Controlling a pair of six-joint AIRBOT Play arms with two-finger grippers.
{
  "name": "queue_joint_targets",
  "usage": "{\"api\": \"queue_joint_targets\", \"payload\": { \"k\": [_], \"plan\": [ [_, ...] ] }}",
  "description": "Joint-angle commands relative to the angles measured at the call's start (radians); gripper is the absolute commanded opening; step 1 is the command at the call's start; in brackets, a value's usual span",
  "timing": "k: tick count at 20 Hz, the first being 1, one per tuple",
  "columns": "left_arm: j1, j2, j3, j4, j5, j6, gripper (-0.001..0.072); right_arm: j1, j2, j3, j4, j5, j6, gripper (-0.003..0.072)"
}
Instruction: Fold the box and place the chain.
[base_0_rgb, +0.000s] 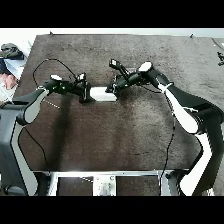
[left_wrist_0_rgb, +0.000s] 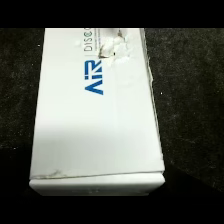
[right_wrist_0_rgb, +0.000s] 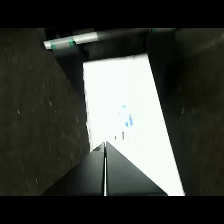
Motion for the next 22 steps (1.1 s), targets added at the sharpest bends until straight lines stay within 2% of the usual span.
{"api": "queue_joint_targets", "payload": {
  "k": [1,7,11,14,17,19,22],
  "plan": [
    [0.0,-0.001,0.0,0.0,0.001,0.001,0.0347,-0.001,-0.039,0.0,-0.105,0.018,0.082,-0.0008],
    [0.0,-0.001,0.0,0.0,0.001,0.001,0.0346,-0.002,-0.058,0.001,-0.141,0.018,0.106,-0.0008],
    [0.0,-0.001,0.0,0.0,0.001,0.001,0.0347,-0.002,0.014,0.001,-0.034,0.018,0.105,-0.0009],
    [0.0,-0.001,0.0,0.0,0.001,0.001,0.0347,-0.002,0.117,0.001,0.042,0.023,0.115,-0.0009],
    [0.0,-0.001,0.0,0.0,0.001,0.001,0.0347,-0.001,0.245,-0.011,0.056,0.046,0.266,-0.001],
    [0.0,-0.001,0.0,0.0,0.001,0.001,0.0347,-0.001,0.36,-0.077,0.087,0.022,0.304,-0.001],
    [0.0,-0.001,0.0,0.0,0.001,0.001,0.0347,-0.001,0.572,-0.252,0.08,-0.113,0.341,-0.0011]
  ]
}}
